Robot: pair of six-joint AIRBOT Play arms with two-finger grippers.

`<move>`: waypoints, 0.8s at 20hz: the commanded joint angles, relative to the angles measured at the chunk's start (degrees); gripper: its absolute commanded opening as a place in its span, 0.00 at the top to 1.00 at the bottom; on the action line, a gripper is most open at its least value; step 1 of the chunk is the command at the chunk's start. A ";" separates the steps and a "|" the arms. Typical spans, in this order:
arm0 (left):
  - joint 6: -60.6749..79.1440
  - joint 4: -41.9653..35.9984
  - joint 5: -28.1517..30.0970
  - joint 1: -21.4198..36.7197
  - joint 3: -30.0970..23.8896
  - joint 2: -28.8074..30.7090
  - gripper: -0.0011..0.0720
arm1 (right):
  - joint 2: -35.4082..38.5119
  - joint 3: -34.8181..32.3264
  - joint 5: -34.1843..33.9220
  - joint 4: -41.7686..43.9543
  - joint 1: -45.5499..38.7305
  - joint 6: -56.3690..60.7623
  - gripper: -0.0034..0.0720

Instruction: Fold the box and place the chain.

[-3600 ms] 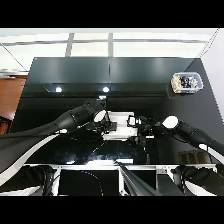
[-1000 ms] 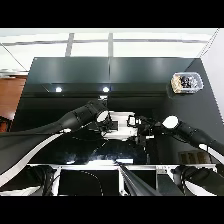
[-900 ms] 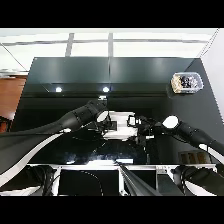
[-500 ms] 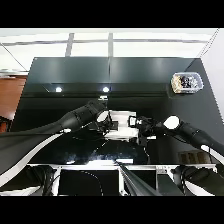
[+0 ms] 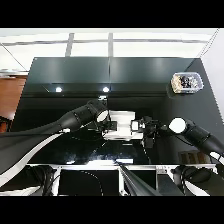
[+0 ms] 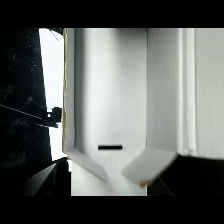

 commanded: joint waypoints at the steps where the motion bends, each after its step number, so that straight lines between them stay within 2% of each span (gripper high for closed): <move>1: -0.50 2.16 -1.51 -0.17 0.04 0.07 0.95 | 0.22 0.02 -0.13 -1.09 0.07 0.11 0.09; 5: -0.50 2.16 -1.29 -0.31 0.04 0.07 0.95 | -1.11 0.02 -2.62 4.13 0.15 -4.04 0.10; 6: -0.50 2.14 -1.29 -0.31 0.04 0.07 0.95 | -1.73 0.02 -2.62 6.29 0.15 -6.56 0.23; 7: -0.50 2.12 -1.29 -0.31 0.04 0.07 0.95 | -2.29 0.02 -2.95 8.28 0.15 -7.26 0.32; 9: -0.50 2.05 -1.25 -0.31 0.04 0.07 0.95 | -3.08 0.02 -3.89 10.58 0.15 -7.26 0.34; 11: -0.50 1.90 -1.11 -0.31 0.04 0.07 0.95 | -3.26 0.02 -3.85 11.72 0.15 -6.73 0.80; 16: -0.50 1.90 -0.92 -0.31 0.04 0.07 0.95 | -4.20 0.02 -3.78 19.89 0.17 -6.05 0.79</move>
